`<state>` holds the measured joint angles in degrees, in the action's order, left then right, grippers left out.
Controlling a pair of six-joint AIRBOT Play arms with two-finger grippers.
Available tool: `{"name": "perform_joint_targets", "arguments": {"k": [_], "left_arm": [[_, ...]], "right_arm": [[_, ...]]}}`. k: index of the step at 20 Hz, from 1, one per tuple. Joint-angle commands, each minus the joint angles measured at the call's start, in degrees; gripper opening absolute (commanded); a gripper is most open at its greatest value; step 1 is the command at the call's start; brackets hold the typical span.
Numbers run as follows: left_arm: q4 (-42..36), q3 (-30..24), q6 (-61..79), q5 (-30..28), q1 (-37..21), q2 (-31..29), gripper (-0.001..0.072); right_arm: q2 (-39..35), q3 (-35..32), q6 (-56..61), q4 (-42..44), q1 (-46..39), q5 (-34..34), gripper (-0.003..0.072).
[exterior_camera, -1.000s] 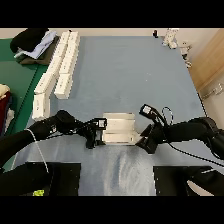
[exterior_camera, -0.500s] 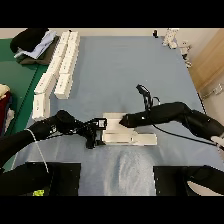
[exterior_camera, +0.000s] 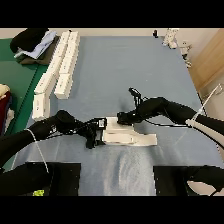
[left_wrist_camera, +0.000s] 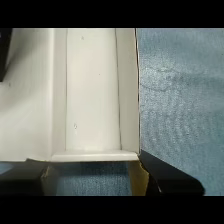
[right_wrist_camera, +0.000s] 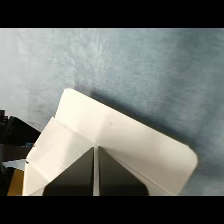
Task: Fold the box.
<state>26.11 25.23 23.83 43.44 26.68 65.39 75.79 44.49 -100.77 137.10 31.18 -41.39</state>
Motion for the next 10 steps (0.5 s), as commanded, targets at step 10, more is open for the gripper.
{"name": "perform_joint_targets", "arguments": {"k": [10], "left_arm": [[0.0, 0.0, 0.2, 0.1, 0.0, 0.0, 0.0413]], "right_arm": [[1.2, 0.3, -1.6, -0.3, 0.0, -2.1, 0.0049]]}}
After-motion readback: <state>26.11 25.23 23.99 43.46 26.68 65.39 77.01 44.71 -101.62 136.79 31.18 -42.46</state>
